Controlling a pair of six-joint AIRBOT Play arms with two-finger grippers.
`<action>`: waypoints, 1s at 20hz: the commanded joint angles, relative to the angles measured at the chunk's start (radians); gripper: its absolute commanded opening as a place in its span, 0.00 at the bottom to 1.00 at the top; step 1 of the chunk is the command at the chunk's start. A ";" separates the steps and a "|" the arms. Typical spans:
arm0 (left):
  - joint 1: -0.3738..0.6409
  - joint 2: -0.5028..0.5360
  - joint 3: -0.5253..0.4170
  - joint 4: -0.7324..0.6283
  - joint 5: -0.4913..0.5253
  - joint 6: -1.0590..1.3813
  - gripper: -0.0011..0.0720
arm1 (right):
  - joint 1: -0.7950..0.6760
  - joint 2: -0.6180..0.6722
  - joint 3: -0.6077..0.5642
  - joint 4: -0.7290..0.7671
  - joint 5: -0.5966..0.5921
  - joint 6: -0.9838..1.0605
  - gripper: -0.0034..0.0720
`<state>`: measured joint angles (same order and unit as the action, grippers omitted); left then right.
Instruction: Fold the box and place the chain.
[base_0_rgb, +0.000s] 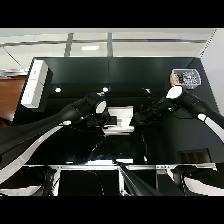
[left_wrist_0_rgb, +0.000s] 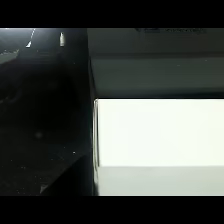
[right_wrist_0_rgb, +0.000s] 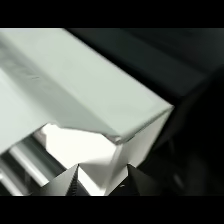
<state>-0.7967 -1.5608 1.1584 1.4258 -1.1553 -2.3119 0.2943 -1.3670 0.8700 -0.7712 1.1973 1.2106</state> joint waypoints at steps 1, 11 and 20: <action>0.000 0.000 0.000 0.000 -0.002 0.001 0.05 | 0.102 0.000 0.018 -0.191 -0.109 0.192 0.49; 0.001 0.000 0.000 0.001 -0.002 0.000 0.05 | 0.370 -0.044 0.119 -0.731 -0.159 0.852 0.49; 0.001 0.000 0.000 0.001 -0.002 0.000 0.05 | 0.375 -0.064 0.120 -0.666 -0.142 0.881 0.07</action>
